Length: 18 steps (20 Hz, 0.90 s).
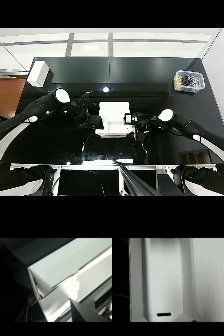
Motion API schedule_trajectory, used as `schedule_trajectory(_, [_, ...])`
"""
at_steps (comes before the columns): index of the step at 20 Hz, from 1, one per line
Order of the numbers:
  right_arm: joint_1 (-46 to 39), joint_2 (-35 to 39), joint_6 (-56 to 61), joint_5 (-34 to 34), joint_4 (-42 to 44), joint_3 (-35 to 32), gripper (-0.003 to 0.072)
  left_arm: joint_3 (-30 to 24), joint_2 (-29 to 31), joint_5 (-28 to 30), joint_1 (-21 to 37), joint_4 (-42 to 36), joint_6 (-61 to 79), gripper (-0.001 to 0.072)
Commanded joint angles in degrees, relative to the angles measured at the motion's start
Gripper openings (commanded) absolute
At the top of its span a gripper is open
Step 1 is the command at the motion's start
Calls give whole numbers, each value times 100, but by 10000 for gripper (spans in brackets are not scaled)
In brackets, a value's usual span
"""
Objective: Fold the box and place the chain.
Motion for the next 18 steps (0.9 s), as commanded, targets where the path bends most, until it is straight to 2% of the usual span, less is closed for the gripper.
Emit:
schedule_trajectory(1, [4,-4,0,0,0,-2,133,236,-7,234,-385,446,-730,584])
schedule_trajectory(5, [4,-4,2,0,0,-2,133,382,-7,199,-566,651,-1237,580])
schedule_trajectory(6, [4,-4,2,0,0,-2,133,420,-7,142,-581,647,-1255,564])
schedule_trajectory(7, [4,-4,0,0,0,-2,133,461,-7,118,-590,660,-1292,500])
schedule_trajectory(8, [4,-4,2,0,0,-2,133,494,-7,81,-601,682,-1397,475])
schedule_trajectory(12, [4,-4,2,0,0,-2,133,643,-7,-9,-693,1049,-1902,475])
schedule_trajectory(16, [4,-4,2,0,0,-2,133,664,-9,11,-981,1606,-2592,474])
schedule_trajectory(18, [4,-4,2,-2,0,-2,133,669,-9,76,-1163,1637,-2793,475])
